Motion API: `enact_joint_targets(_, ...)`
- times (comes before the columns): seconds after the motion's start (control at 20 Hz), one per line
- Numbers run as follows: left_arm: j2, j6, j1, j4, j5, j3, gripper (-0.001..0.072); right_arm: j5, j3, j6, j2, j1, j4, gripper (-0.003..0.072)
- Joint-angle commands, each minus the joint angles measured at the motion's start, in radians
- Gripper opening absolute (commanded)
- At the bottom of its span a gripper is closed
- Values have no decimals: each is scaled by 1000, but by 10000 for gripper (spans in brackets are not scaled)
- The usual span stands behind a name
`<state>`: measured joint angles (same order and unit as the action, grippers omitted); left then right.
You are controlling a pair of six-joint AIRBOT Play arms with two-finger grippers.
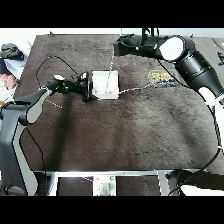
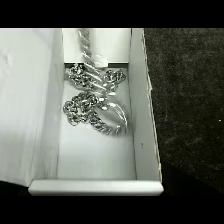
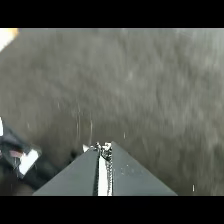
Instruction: Fold the box and place the chain.
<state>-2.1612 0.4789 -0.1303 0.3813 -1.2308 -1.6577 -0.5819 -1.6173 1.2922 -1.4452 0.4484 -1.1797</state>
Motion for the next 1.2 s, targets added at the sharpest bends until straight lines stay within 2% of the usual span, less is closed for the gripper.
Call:
enact_joint_targets(0.0, -1, 0, 0, 0, 0, 0, 418, 59, -22, -13, -30, 20, -5, 12)
enact_joint_targets(0.25, -1, 0, 0, 0, 0, 0, 418, -151, -21, -14, -114, 18, -8, 14)
enact_joint_targets(0.3, -1, 0, 0, 0, 0, 0, 418, -181, -21, -14, -120, 14, -24, 161)
enact_joint_targets(0.35, -1, 0, 0, 0, 0, 0, 418, -204, -21, -13, -121, 7, -39, 354)
enact_joint_targets(0.55, -1, 0, 0, 0, 0, 0, 418, -306, -12, -13, -119, -82, -56, 337)
enact_joint_targets(0.7, -1, 0, 0, 0, 0, 0, 418, -341, 105, 37, -119, -196, -55, 337)
enact_joint_targets(0.85, -1, 0, 0, 0, 1, 0, 418, -220, 298, 61, -118, -321, -42, 337)
enact_joint_targets(0.95, -1, 0, 0, 0, 1, 0, 419, -113, 403, 111, -119, -398, 37, 337)
enact_joint_targets(1.0, -1, 0, 0, 0, 1, 0, 418, -78, 435, 111, -119, -423, 79, 337)
enact_joint_targets(1.15, -1, 0, 0, 0, 0, 0, 418, -18, 454, 111, -121, -436, 85, 338)
